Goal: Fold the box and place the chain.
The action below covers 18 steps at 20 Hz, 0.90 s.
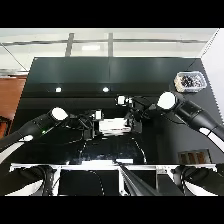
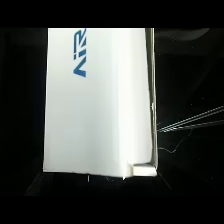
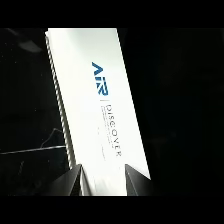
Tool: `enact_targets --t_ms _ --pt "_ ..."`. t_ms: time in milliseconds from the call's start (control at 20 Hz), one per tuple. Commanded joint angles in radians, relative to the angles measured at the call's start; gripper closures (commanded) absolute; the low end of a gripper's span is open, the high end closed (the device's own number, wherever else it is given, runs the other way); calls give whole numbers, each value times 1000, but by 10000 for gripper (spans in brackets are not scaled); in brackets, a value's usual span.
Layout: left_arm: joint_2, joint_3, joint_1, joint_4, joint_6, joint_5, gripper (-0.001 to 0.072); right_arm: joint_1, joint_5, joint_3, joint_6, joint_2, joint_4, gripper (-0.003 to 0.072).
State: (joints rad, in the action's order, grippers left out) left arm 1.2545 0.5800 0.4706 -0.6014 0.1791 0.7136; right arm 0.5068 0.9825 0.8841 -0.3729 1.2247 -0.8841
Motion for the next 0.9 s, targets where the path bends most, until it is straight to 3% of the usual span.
enact_targets --t_ms 0,850 --pt "0 1 0 0 0 1 226 2 -7 -5 0 1 2 383" --pt "0 1 0 0 0 1 226 2 32 -5 -1 15 18 372"
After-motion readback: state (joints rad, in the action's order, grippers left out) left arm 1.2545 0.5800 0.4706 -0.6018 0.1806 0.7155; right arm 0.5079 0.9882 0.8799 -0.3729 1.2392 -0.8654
